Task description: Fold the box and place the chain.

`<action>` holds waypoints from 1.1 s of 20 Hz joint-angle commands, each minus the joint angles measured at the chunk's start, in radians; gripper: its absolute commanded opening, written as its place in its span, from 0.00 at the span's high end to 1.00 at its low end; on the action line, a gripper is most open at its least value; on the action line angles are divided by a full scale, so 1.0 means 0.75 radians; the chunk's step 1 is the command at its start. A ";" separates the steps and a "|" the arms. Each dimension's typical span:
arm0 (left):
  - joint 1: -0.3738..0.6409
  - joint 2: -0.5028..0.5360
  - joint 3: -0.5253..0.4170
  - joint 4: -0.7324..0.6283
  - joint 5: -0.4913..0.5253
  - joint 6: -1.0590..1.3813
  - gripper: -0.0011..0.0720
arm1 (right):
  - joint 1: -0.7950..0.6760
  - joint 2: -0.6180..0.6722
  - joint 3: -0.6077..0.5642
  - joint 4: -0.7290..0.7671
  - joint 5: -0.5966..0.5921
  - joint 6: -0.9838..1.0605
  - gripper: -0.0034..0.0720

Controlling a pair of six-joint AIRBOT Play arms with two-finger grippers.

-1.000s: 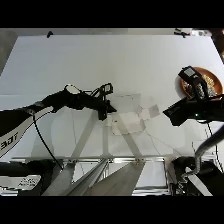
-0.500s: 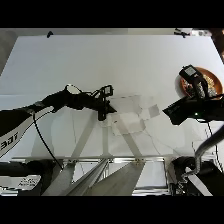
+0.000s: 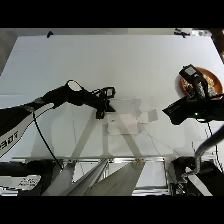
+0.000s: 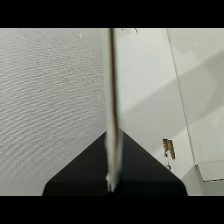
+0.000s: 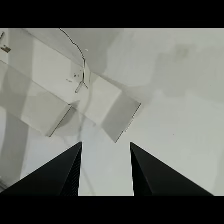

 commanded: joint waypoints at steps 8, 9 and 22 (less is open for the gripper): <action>-0.001 -0.011 0.032 0.049 0.043 -0.019 0.98 | -0.001 0.002 -0.001 0.000 -0.001 -0.005 0.50; -0.001 -0.023 0.032 0.049 0.042 -0.020 0.98 | -0.001 0.002 -0.001 0.000 -0.001 -0.005 0.50; 0.000 -0.041 0.032 0.048 0.031 -0.020 0.97 | -0.001 0.002 -0.001 0.002 0.009 -0.034 0.50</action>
